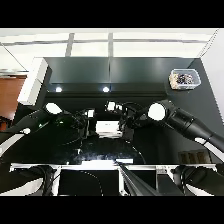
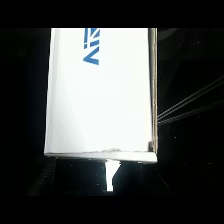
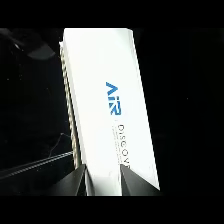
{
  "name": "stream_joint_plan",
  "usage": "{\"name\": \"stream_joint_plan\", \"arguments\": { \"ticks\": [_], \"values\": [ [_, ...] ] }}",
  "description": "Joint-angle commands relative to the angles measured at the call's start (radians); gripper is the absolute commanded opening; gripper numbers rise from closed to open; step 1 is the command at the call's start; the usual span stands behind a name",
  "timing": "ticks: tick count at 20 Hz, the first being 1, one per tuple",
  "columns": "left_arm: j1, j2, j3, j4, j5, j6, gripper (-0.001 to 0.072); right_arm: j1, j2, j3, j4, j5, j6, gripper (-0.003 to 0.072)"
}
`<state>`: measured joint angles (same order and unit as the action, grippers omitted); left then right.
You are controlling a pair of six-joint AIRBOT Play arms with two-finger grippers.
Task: Fold the box and place the chain.
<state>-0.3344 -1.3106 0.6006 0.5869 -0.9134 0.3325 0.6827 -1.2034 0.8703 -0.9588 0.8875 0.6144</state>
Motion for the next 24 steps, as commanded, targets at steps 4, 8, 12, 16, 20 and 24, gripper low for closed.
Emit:
{"name": "stream_joint_plan", "arguments": {
  "ticks": [4, 8, 12, 16, 20, 24],
  "values": [
    [-0.001, -0.001, 0.0, 0.0, 0.001, 0.0, 0.0396, 0.007, -0.018, 0.0, 0.0, 0.006, 0.011, 0.0249],
    [-0.001, -0.001, 0.0, 0.0, 0.001, 0.0, 0.0396, 0.023, -0.022, 0.0, -0.003, -0.005, 0.011, 0.0286],
    [-0.001, -0.001, 0.0, 0.0, 0.001, 0.0, 0.0396, 0.022, -0.021, 0.0, -0.003, -0.005, 0.031, 0.0285],
    [-0.001, -0.001, 0.0, 0.0, 0.001, 0.0, 0.0396, 0.022, -0.007, 0.0, -0.003, 0.006, 0.068, 0.0285],
    [-0.001, -0.001, 0.0, 0.0, 0.001, 0.0, 0.0396, 0.022, 0.022, 0.0, -0.003, 0.005, 0.068, 0.0285],
    [-0.001, -0.001, 0.0, 0.0, 0.001, 0.0, 0.0396, -0.003, 0.071, 0.007, 0.013, 0.0, 0.312, 0.0244]
  ]
}}
